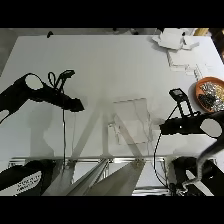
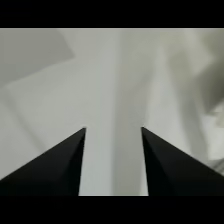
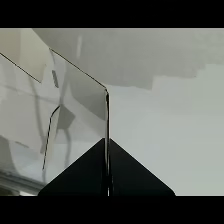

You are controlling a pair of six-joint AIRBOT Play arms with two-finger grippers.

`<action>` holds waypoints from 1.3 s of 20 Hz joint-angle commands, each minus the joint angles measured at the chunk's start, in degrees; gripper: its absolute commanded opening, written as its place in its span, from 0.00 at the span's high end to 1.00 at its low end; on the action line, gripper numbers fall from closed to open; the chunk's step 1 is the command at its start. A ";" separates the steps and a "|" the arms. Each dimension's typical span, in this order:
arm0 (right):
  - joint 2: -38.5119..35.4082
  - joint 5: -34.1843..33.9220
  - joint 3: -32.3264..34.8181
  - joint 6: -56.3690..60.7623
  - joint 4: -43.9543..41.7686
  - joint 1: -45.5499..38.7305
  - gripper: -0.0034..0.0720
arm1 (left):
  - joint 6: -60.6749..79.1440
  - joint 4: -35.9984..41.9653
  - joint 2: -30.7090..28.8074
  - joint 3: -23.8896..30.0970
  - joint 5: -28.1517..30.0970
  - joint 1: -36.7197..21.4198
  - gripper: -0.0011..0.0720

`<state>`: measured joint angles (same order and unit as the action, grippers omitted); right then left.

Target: Fold the box and place the chain.

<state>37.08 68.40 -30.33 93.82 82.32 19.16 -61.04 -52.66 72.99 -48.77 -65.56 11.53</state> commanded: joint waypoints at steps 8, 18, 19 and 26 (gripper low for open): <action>-0.15 -0.68 0.17 0.90 -0.33 1.25 0.93 | 47.41 31.50 11.78 0.00 0.37 13.07 0.18; -0.15 -0.31 0.17 0.87 -0.31 1.25 0.93 | 49.07 36.50 22.36 -8.55 0.74 17.09 0.20; -0.15 -0.31 0.17 0.87 -0.33 1.25 0.93 | 49.05 36.46 23.26 -9.27 0.33 17.68 0.20; -0.15 -0.33 0.15 0.87 -0.33 1.25 0.92 | 51.56 33.79 24.68 -9.60 0.68 18.51 0.83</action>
